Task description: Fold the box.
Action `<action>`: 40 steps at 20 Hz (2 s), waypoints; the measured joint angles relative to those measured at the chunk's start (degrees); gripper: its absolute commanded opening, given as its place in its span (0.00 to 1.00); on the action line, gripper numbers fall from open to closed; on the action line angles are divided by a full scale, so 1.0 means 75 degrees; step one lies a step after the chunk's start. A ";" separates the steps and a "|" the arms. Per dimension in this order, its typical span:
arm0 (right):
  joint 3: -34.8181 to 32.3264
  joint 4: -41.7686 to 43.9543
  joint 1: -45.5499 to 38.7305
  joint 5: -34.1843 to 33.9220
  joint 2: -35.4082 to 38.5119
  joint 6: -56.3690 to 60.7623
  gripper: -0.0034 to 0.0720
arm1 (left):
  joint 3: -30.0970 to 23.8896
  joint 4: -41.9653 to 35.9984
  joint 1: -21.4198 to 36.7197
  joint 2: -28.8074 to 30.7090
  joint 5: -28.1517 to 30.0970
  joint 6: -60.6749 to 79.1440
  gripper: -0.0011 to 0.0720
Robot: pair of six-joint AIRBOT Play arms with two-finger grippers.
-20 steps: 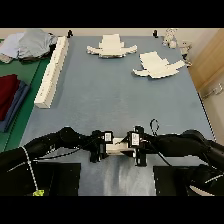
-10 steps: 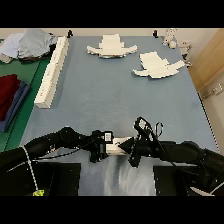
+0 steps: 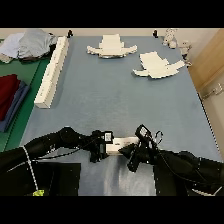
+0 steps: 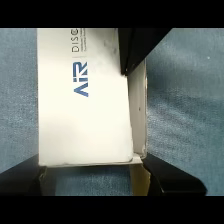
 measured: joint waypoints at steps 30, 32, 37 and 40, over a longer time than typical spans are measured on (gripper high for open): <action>0.1425 -0.2457 -0.1853 -0.0679 -0.0417 0.0146 0.05 | 0.0000 -0.0003 0.0000 0.0000 0.0000 -0.0003 0.85; 0.2127 -0.3273 -0.2585 -0.1486 -0.0775 0.0539 0.05 | 0.0000 -0.0003 0.0000 0.0000 0.0000 -0.0003 0.85; 0.4164 -0.6169 -0.4159 -0.4217 -0.1789 0.2678 0.05 | 0.0000 -0.0003 0.0000 0.0000 0.0000 -0.0003 0.85; 0.4966 -0.7356 -0.4709 -0.5552 -0.2352 0.3876 0.07 | 0.0000 -0.0003 0.0000 0.0000 0.0003 -0.0003 0.85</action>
